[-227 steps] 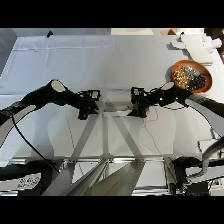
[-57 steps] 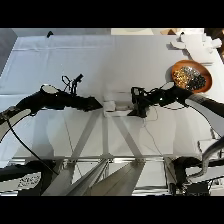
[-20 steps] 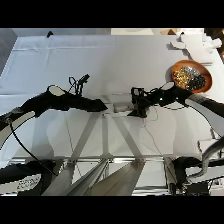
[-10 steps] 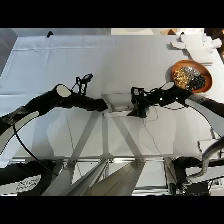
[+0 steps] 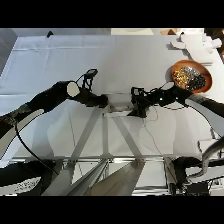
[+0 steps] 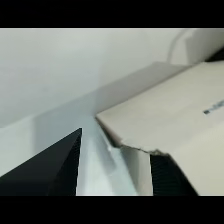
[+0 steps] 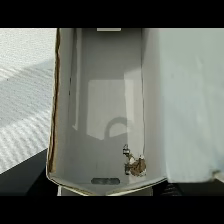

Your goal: Fold the box and place the chain.

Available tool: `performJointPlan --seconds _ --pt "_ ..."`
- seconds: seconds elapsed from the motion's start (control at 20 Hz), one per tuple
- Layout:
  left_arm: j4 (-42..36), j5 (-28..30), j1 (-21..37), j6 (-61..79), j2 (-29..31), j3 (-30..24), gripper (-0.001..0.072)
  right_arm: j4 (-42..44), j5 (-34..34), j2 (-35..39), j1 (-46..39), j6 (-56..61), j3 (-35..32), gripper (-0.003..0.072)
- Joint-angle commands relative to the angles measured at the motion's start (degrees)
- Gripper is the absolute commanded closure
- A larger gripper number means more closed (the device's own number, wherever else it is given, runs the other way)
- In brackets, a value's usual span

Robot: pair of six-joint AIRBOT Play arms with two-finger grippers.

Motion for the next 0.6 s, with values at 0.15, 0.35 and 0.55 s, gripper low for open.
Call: performJointPlan --seconds 0.15,0.35,0.55 --pt "19.74 -8.74 -4.42 -19.87 -0.11 5.55 0.0255 0.02 -0.02 0.0 -0.02 0.0 0.02 0.0289" --pt "20.61 -11.39 -7.48 -24.41 -2.34 8.26 0.0256 0.02 -0.02 0.0 -0.02 0.0 0.02 0.0289" --pt "20.83 -11.3 -10.29 -25.49 -6.21 11.5 0.0256 0.02 -0.02 0.0 -0.02 0.0 0.0 0.0289"
